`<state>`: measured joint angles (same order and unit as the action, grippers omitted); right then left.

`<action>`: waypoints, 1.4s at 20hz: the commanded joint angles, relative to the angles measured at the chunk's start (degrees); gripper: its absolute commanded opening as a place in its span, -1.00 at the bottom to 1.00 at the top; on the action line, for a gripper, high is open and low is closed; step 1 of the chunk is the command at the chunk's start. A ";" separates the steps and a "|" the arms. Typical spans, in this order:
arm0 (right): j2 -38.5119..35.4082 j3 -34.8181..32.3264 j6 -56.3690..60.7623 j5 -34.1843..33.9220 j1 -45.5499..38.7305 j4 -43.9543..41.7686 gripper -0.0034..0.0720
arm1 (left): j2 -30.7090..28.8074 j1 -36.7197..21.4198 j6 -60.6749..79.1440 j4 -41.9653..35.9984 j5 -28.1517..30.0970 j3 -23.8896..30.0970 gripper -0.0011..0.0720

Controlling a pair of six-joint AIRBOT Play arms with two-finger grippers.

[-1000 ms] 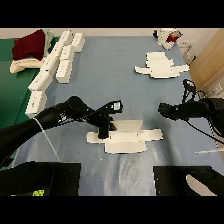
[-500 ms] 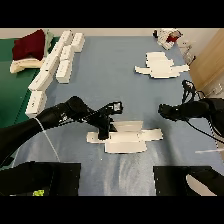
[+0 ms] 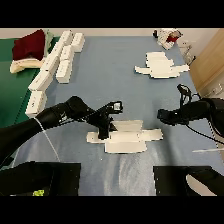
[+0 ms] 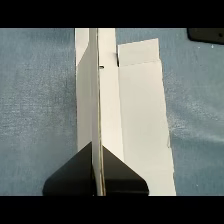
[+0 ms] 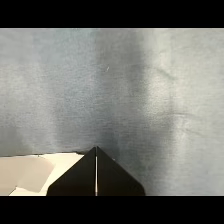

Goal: Fold the box.

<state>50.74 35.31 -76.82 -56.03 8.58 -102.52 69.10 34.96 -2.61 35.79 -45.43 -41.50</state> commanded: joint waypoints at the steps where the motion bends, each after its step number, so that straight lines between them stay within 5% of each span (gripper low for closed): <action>1: 0.00 0.02 -0.39 -0.68 0.07 -0.61 -0.88 | -0.02 -0.07 0.02 0.02 0.46 -0.07 -0.93; 13: 0.00 0.02 -1.70 -1.09 0.07 -1.49 -0.88 | 0.00 -0.07 -0.02 0.24 0.31 -0.74 -0.93; 18: -0.94 0.02 -7.39 -8.92 1.88 -6.12 -0.90 | 0.00 -0.04 0.00 0.20 0.35 -0.74 -0.93; 22: -5.68 -0.17 -7.74 -15.17 11.15 -5.81 -0.90 | 0.00 -0.04 0.00 0.20 0.35 -0.74 -0.93; 27: -14.53 -6.56 -19.54 -15.32 34.47 -5.57 -0.90 | 0.00 -0.04 0.00 0.20 0.35 -0.74 -0.93; 28: -15.41 -8.00 -22.53 -13.25 39.01 -4.35 -0.55 | 0.00 -0.04 0.00 0.20 0.35 -0.74 -0.93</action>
<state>39.11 30.61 -90.91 -70.67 35.70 -108.01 69.12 34.89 -2.61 36.01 -45.08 -42.22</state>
